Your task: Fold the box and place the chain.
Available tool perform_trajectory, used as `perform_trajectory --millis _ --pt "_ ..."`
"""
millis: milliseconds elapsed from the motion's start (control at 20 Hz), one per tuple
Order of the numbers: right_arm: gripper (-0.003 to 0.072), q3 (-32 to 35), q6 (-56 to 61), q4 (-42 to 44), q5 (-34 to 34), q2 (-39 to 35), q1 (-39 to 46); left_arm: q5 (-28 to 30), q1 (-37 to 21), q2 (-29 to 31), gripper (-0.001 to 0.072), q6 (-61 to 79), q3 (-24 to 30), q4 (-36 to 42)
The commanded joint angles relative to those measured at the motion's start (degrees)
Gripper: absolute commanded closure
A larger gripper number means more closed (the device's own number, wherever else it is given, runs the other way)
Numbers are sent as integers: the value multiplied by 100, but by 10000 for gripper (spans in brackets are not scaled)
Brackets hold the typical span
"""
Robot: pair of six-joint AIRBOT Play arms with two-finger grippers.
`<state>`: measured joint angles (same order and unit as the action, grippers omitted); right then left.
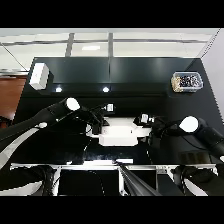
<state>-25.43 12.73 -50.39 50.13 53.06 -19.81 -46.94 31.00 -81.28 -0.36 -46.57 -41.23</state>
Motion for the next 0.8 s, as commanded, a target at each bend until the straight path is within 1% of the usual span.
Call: perform_trajectory --millis 0,100,350,450,550,750 --pt "58 275 -57 -2 -417 2 -361 -17 -4 -4 684 -2 2 -9" --pt "58 350 -57 138 -457 2 -422 -22 -4 -4 684 -2 2 -7" --pt "58 476 -37 1029 -1047 2 -686 -26 -2 -4 684 -4 2 -4" --pt "59 474 -37 1248 -1239 0 -710 -48 -2 -4 683 -4 2 -2" --pt "58 457 -42 1211 -1338 -20 -708 -120 -2 -4 684 -4 2 -4" --pt "59 68 -42 667 -1311 -28 -710 -149 -2 -4 684 -4 2 -4"
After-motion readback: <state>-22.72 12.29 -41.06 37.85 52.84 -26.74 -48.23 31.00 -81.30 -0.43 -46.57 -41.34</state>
